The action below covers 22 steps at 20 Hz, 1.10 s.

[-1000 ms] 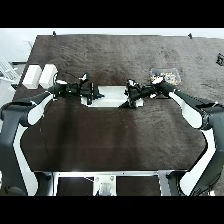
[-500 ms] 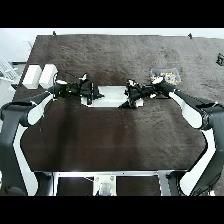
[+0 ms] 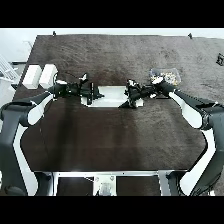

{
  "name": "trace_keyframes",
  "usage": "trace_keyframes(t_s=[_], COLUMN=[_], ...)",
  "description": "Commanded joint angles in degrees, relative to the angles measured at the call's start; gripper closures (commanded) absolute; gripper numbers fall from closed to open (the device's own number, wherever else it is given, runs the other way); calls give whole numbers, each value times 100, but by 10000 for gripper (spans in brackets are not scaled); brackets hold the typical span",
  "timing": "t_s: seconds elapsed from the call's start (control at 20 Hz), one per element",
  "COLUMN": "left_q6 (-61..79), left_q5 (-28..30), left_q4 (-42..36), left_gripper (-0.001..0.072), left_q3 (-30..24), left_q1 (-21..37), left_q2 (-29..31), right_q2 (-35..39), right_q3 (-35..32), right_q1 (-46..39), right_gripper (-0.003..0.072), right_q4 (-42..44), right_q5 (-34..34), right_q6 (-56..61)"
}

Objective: Fold the box and place the chain.

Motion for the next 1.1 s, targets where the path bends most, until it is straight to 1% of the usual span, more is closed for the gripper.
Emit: trace_keyframes(t_s=[0.0, 0.9, 1.0, 1.05], left_q6=[0, 2, 0, -2], left_q5=[2, 0, 2, 2], left_q4=[-11, -11, -11, -11], left_gripper=[688, 683, 277, 271], left_q3=[4, 4, 4, 4], left_q1=[4, 7, 7, 7], left_q2=[4, 11, 35, 35], right_q2=[0, 0, 0, 0], right_q3=[2, 2, 2, 2], right_q1=[4, 7, 7, 7], right_gripper=[95, 95, 95, 95], right_q4=[0, 0, 0, 0], right_q5=[2, 2, 2, 2], right_q6=[2, 2, 2, 2])
